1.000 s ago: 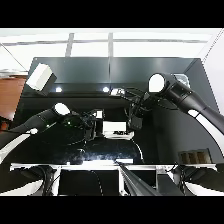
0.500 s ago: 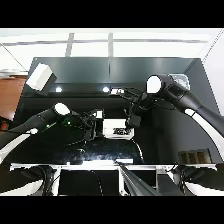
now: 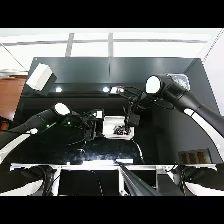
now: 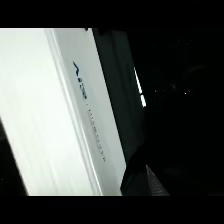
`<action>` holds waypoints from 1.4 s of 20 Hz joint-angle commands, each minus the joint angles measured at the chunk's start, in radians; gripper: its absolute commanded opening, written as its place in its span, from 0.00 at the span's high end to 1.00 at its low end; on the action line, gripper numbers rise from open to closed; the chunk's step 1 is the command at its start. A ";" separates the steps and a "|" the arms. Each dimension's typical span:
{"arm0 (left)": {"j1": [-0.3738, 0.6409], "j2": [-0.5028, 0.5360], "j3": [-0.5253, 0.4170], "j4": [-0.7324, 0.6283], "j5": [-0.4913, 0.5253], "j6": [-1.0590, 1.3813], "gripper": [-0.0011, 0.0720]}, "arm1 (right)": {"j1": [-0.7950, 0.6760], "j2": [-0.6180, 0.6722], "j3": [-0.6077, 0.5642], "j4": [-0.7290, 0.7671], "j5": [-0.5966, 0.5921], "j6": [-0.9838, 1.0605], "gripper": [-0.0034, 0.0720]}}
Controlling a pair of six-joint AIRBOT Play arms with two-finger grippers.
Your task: Fold the box and place the chain.
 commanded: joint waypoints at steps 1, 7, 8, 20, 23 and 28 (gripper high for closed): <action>0.000 0.000 0.000 0.000 0.000 0.000 0.31 | 0.000 0.047 0.001 0.002 0.083 0.036 0.15; 0.000 0.000 0.000 0.000 0.000 0.000 0.31 | 0.000 0.177 0.001 0.084 0.161 0.119 0.15; 0.000 0.000 0.000 0.000 0.000 0.000 0.31 | 0.000 0.178 0.001 0.092 0.144 0.119 0.03; 0.000 0.000 0.000 0.000 0.000 0.000 0.31 | -0.095 0.068 0.000 0.258 0.079 0.032 0.04; 0.000 0.000 0.000 0.000 0.000 0.000 0.31 | -0.151 0.066 0.000 0.282 0.111 0.031 0.04; 0.000 0.000 0.000 0.000 0.000 0.000 0.31 | -0.160 0.026 0.000 0.265 0.124 0.032 0.04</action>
